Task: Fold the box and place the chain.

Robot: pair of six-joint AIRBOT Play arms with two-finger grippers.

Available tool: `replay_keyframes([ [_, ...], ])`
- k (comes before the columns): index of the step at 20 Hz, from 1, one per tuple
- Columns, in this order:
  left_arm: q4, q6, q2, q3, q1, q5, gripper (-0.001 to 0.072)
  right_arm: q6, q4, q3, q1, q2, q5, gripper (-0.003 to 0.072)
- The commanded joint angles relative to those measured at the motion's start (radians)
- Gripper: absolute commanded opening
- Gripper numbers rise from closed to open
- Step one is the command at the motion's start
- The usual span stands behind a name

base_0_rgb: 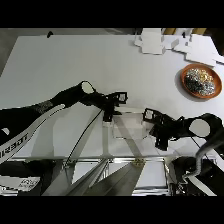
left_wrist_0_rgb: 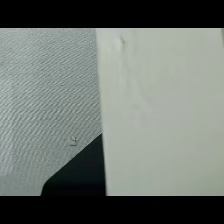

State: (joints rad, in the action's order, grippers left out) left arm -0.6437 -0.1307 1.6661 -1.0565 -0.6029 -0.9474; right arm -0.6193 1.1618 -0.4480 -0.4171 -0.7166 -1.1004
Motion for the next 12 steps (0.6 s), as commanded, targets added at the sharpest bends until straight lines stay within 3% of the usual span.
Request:
replay_keyframes([
  [1,0.0,0.0,0.001,0.0,0.001,0.0,0.0017,0.226,-0.017,0.054,-0.055,0.002,0.049,0.0029],
  [3,0.0,0.0,0.001,0.0,0.001,0.0,0.0017,0.317,0.01,0.108,-0.115,0.021,0.155,0.0373],
  [4,0.0,0.0,0.001,0.0,0.001,0.001,0.0017,0.317,0.019,0.137,-0.15,0.039,0.225,0.0507],
  [5,0.0,0.0,0.001,0.0,0.001,0.0,0.0017,0.317,0.02,0.161,-0.179,0.057,0.277,0.055],
  [8,0.0,0.0,0.001,0.0,0.001,0.0,0.0017,0.317,0.022,0.221,-0.252,0.073,0.393,0.0559],
  [9,0.0,0.0,0.001,0.0,0.001,0.0,0.0016,0.317,0.031,0.241,-0.263,0.072,0.438,0.0602],
  [12,0.0,0.0,0.001,0.0,0.001,0.0,0.0017,0.314,0.093,0.261,-0.266,0.062,0.531,0.0603],
])
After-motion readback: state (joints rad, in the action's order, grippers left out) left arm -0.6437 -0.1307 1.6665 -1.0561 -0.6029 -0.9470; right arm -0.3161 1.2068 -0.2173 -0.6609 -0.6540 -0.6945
